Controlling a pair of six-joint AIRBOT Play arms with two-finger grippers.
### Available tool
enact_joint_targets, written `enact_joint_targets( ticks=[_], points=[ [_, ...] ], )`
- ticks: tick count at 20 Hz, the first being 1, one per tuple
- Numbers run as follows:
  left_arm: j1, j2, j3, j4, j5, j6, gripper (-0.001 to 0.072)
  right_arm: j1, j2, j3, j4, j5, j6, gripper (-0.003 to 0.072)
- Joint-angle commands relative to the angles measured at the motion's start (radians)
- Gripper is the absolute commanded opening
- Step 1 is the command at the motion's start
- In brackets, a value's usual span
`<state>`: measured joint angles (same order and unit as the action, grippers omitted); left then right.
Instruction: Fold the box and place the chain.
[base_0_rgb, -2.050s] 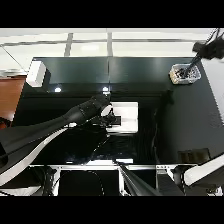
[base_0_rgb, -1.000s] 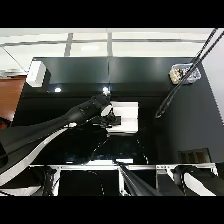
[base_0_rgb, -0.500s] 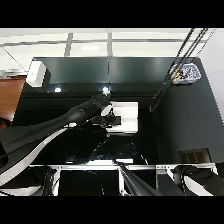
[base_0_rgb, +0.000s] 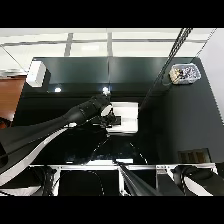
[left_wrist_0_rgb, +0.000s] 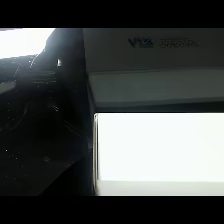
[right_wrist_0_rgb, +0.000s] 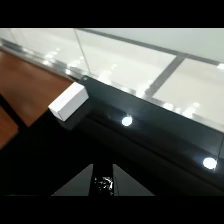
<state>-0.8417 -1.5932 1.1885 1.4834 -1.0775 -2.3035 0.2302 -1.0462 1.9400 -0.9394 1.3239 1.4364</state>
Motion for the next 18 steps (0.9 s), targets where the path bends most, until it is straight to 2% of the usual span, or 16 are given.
enact_joint_targets(
  ticks=[1, 9, 18],
  points=[
    [0.0, 0.0, 0.001, 0.0, 0.0, 0.0, 0.0031, 0.003, 0.0, -0.009, 0.052, 0.004, -0.001, 0.0016],
    [0.0, 0.0, 0.001, 0.0, 0.0, 0.0, 0.0031, 0.003, 0.0, -0.009, 0.164, 0.0, -0.005, 0.0016],
    [0.0, 0.0, 0.001, 0.0, 0.0, 0.0, 0.0031, 0.003, -0.002, -0.009, 0.18, -0.007, -0.005, 0.0016]
  ],
)
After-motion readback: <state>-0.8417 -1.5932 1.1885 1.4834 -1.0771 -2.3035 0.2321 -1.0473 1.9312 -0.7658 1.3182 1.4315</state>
